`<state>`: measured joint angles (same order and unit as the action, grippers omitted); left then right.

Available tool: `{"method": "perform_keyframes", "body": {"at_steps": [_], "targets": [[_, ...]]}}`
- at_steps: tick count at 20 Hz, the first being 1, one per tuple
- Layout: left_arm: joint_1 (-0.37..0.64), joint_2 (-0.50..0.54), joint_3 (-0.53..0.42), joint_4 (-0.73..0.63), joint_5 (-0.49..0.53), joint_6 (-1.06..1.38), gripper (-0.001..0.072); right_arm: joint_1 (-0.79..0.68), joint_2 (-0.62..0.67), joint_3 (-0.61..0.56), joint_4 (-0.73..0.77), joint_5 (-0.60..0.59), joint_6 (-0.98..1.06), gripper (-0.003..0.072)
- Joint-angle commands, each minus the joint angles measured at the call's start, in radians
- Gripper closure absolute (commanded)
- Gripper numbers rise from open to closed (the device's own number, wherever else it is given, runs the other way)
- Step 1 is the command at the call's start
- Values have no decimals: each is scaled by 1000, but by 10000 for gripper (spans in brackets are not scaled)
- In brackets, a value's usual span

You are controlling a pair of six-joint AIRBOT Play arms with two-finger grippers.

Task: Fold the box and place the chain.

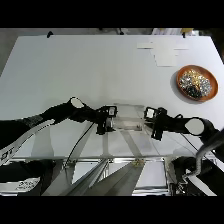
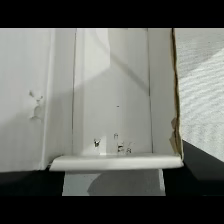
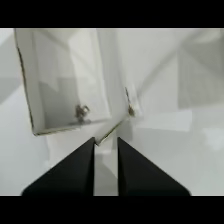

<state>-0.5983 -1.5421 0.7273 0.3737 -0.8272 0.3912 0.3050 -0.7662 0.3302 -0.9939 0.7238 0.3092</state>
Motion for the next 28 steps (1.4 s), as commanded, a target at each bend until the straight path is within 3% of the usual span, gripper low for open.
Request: {"method": "perform_keyframes", "body": {"at_steps": [1, 7, 11, 15, 18, 24, 28], "targets": [[0, 0, 0, 1, 0, 2, 350, 0, 119, 0, -243, -13, 377, 654], [0, 0, 0, 0, 0, 2, 350, 0, 130, 0, -430, -45, 818, 670], [0, 0, 0, 1, 0, 2, 350, -121, 82, 1, -433, 47, 1066, 669], [0, 0, 0, 0, 0, 2, 350, -191, -19, 1, -114, 168, 1008, 670], [0, 0, 0, 0, 0, 2, 350, -191, -130, 1, 33, 231, 938, 670], [0, 0, 0, 1, 0, 2, 350, -191, -225, 1, 87, 214, 907, 670], [0, 0, 0, 0, 0, 2, 350, -191, -199, 1, 171, 230, 832, 669]]}}
